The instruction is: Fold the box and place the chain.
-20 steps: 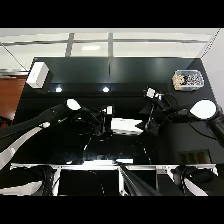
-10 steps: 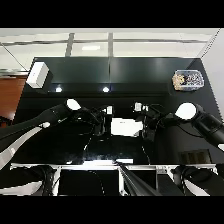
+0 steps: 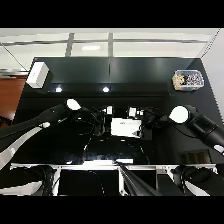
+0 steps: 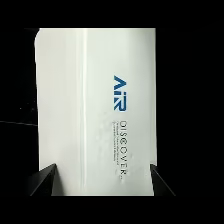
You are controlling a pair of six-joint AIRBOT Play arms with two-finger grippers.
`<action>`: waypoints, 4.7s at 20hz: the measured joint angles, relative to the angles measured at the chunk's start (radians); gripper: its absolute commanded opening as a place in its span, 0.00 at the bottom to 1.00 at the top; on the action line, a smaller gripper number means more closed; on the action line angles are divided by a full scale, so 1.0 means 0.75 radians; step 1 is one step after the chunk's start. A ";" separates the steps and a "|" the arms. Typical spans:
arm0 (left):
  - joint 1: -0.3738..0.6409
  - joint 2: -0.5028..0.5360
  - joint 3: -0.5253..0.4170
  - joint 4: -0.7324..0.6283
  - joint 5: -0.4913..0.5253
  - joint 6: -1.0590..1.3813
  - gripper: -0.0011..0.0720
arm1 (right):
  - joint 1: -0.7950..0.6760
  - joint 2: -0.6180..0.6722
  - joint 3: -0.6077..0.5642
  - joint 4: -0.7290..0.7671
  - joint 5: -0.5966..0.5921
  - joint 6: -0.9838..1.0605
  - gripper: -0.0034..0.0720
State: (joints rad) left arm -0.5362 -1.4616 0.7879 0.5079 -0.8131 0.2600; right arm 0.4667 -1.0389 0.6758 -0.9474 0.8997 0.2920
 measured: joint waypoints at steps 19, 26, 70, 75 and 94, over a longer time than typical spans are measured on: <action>-0.009 0.000 0.001 0.011 0.002 -0.001 0.65 | 0.007 0.001 0.048 -0.040 -0.089 0.055 0.97; -0.011 0.000 0.001 0.020 0.004 0.000 0.65 | 0.004 0.001 0.056 -0.040 -0.074 0.061 0.68; -0.012 0.000 0.001 0.021 -0.004 0.004 0.65 | 0.004 -0.011 0.060 0.000 -0.022 0.076 0.40; -0.012 0.000 0.001 0.022 -0.006 0.003 0.65 | 0.004 -0.011 0.055 0.000 0.006 0.076 0.40; -0.012 0.000 0.001 0.021 -0.004 0.001 0.65 | 0.004 -0.011 0.042 0.005 0.021 0.104 0.41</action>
State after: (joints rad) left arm -0.5453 -1.4616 0.7883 0.5240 -0.8162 0.2607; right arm 0.4698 -1.0473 0.7074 -0.9436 0.9157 0.3702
